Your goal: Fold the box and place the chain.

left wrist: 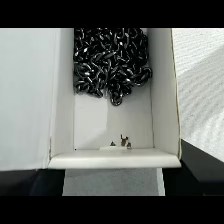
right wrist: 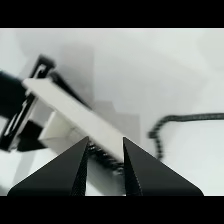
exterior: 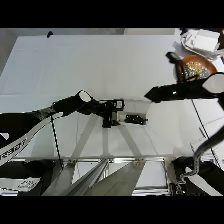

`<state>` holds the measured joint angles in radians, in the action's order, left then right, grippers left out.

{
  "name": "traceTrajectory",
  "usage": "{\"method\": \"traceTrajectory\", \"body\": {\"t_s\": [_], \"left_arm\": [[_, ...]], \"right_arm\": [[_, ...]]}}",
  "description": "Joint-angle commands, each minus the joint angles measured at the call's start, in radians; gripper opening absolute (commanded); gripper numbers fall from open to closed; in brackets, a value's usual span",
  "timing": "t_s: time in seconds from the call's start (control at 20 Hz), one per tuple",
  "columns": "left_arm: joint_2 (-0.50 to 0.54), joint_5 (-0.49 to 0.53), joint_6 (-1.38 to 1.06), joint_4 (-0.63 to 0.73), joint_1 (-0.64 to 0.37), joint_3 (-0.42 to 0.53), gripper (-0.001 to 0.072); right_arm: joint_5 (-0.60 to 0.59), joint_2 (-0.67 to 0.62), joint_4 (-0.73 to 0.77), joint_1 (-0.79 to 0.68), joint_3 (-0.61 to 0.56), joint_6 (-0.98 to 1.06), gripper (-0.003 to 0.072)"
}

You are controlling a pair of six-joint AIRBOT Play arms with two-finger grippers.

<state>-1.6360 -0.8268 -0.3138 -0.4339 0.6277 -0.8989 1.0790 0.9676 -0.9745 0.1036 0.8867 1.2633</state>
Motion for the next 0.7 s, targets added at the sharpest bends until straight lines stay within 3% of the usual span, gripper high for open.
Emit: {"method": "traceTrajectory", "body": {"t_s": [0.0, 0.2, 0.35, 0.65], "left_arm": [[0.000, 0.000, 0.000, 0.000, 0.000, 0.000, 0.0271], [0.000, 0.000, 0.000, 0.000, 0.000, 0.000, 0.0271], [0.000, 0.000, 0.000, 0.000, 0.000, 0.000, 0.0271], [0.000, 0.000, 0.000, 0.000, 0.000, 0.000, 0.0271]], "right_arm": [[0.002, -0.019, -0.085, -0.183, 0.026, -0.015, 0.0243], [-0.200, 0.084, -0.304, -0.241, 0.026, 0.014, 0.0237], [-0.280, 0.235, -0.462, -0.241, 0.029, 0.049, 0.0225], [-0.333, 0.496, -0.525, -0.241, 0.115, 0.048, 0.0226]]}}
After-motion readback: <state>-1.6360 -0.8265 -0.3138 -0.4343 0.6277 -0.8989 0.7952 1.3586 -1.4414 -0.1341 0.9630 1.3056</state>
